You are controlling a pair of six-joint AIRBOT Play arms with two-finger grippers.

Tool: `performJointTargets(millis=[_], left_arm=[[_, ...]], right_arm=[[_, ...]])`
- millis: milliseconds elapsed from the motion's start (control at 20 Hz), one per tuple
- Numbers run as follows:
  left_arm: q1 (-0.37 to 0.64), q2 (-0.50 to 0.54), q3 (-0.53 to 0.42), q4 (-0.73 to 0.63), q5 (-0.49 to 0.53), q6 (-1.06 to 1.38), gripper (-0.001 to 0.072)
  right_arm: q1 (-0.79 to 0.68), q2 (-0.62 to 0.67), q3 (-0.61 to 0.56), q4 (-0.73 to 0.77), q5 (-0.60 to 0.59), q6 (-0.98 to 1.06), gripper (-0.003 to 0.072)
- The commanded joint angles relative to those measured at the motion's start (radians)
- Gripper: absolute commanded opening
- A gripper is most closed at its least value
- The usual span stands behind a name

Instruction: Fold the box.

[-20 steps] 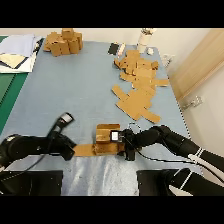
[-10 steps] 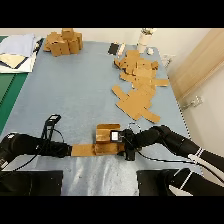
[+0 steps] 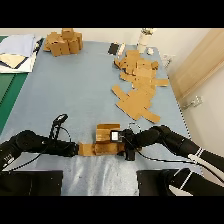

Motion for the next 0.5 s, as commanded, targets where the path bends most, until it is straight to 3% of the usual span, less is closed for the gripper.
performJointTargets(millis=[0, 300, 450], left_arm=[[0.0, -0.053, -0.001, -0.06, 0.011, 0.077, 0.0013], [0.0, -0.081, -0.001, -0.056, 0.019, 0.094, 0.0013], [-0.061, -0.082, -0.001, -0.102, 0.043, 0.113, 0.0013]], right_arm=[[0.0, 0.0, 0.0, 0.0, 0.0, 0.0, 0.0539], [0.0, 0.0, 0.001, 0.0, 0.0, 0.0, 0.0539], [0.0, 0.0, 0.0, 0.0, 0.0, 0.0, 0.0539]])
